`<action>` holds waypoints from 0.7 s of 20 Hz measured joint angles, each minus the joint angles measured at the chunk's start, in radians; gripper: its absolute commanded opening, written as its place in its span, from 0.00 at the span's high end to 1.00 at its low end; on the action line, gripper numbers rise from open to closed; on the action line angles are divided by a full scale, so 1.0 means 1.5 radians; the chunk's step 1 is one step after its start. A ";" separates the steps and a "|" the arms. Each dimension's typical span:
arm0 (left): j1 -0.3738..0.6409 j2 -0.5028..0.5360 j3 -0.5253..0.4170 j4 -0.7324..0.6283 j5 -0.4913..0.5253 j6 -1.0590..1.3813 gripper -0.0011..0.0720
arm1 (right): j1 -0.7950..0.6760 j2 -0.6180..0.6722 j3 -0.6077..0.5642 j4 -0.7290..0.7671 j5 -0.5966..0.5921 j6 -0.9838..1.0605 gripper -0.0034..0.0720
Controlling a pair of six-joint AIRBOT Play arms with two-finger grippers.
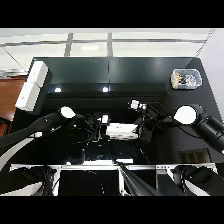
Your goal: Fold the box and place the chain.
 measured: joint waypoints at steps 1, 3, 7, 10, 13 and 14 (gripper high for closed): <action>0.000 0.000 0.000 0.000 0.000 0.000 0.44 | -0.006 0.003 0.002 0.015 0.004 0.032 0.94; 0.000 0.000 0.000 0.000 0.001 -0.002 0.44 | -0.036 0.005 -0.003 0.047 0.013 0.117 0.94; 0.000 0.000 0.000 0.000 0.001 -0.002 0.44 | -0.112 0.007 -0.092 0.262 0.053 0.184 0.94; 0.000 0.000 0.000 0.000 0.001 -0.003 0.44 | -0.124 0.008 -0.164 0.443 0.026 0.207 0.94; 0.000 0.000 0.000 0.000 0.001 -0.003 0.44 | -0.112 0.008 -0.200 0.533 -0.017 0.229 0.94; 0.000 0.000 0.000 0.000 0.001 -0.003 0.44 | -0.107 0.008 -0.206 0.543 -0.033 0.246 0.94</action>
